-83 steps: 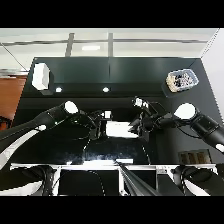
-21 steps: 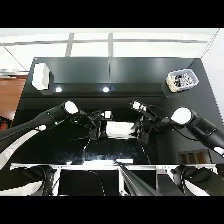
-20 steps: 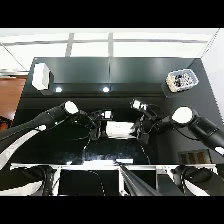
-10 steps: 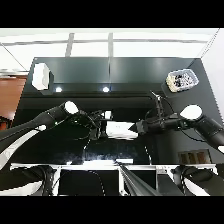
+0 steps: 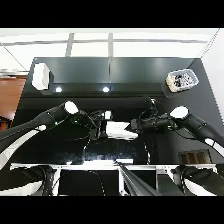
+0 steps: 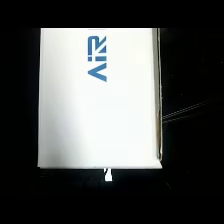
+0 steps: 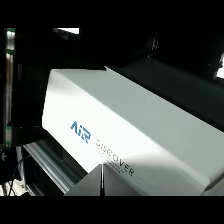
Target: Fold the box and place the chain.
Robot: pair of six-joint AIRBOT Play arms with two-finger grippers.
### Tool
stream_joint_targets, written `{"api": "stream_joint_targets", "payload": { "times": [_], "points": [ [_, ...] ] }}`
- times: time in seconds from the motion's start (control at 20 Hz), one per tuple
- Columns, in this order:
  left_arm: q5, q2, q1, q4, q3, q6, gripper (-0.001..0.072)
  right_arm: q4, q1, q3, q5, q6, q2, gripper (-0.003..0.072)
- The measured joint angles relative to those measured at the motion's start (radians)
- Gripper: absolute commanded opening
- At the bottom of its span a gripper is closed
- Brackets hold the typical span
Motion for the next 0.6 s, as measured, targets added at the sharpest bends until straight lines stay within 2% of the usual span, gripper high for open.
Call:
{"api": "stream_joint_targets", "payload": {
  "times": [0.45, 0.6],
  "points": [
    [-0.001, 0.0, 0.0, 0.0, 0.0, -0.003, 0.0464, -0.024, 0.002, 0.003, -0.013, -0.007, -0.035, 0.0011],
    [0.0, 0.0, 0.0, -0.005, 0.0, -0.008, 0.0464, -0.034, -0.016, 0.029, 0.032, -0.029, -0.029, 0.0011]
  ]
}}
